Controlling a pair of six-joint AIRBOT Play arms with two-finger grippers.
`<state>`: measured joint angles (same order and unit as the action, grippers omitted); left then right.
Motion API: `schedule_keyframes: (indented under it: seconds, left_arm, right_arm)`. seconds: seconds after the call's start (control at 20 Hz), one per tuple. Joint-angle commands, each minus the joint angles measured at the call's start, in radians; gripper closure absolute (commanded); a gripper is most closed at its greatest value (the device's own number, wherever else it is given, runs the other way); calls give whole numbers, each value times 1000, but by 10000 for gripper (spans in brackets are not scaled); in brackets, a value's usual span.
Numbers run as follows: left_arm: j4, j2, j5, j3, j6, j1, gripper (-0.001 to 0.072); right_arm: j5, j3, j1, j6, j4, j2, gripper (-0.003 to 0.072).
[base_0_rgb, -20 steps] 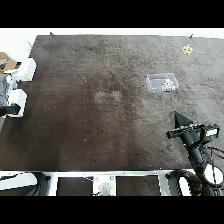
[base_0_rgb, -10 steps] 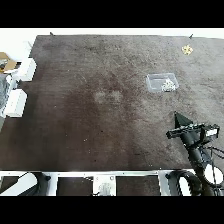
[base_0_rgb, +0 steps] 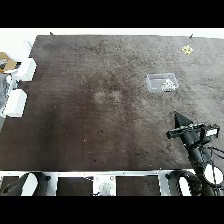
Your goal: Fold the box and place the chain.
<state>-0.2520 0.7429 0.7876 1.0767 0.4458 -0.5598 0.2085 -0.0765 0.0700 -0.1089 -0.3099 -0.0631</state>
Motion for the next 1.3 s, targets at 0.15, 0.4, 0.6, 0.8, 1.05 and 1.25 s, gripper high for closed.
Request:
schedule_keyframes:
  seconds: [0.15, 0.4, 0.6, 0.8, 1.05, 1.25]
  left_arm:
    - [-9, -448, -283, -388, -135, 170, 707]
    - [-49, -650, -340, -677, -166, 257, 707]
    - [-56, -715, -373, -808, -166, 366, 707]
    - [-22, -757, -456, -889, -157, 442, 707]
    - [-15, -775, -510, -908, -158, 467, 707]
    - [17, -775, -608, -908, -155, 467, 707]
  right_arm:
    - [0, 0, 0, 0, 0, -1, 687]
    - [0, 0, 0, 0, 0, -1, 687]
    - [0, 0, 0, 0, 0, -1, 687]
    - [0, 0, 0, 0, 0, -1, 687]
    - [0, 0, 0, 0, 0, -1, 687]
    - [0, 0, 0, 0, 0, -1, 687]
